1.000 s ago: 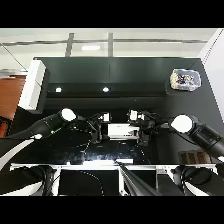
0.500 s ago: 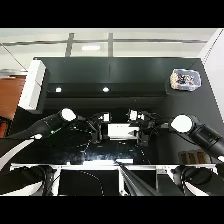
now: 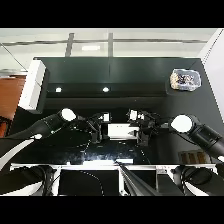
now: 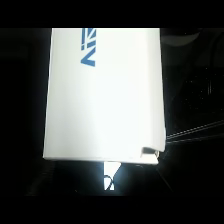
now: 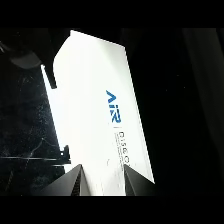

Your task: Fold the box and place the chain.

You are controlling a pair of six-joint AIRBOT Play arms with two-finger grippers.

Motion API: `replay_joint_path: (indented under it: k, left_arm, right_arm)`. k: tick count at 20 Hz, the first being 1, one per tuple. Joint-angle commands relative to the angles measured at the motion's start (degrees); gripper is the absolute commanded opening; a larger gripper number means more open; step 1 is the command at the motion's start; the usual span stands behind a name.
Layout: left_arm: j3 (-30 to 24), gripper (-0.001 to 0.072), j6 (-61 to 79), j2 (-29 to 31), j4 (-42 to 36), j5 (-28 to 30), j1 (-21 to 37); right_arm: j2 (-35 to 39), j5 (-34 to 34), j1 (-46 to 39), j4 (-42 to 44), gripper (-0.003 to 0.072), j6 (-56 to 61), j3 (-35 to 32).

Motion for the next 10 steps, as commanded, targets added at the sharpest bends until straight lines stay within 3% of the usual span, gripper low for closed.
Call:
replay_joint_path:
  k: [1,10]
  left_arm:
    - [0.0,0.0396,0.0,0.0,0.0,0.0,0.0]
    - [0.0,0.0396,0.0,0.0,0.0,0.0,0.0]
  right_arm:
    - [0.0,0.2,0.1,0.0,0.03,0.0,0.0]
    - [0.0,-0.1,0.0,-0.1,0.0299,0.0,0.0]
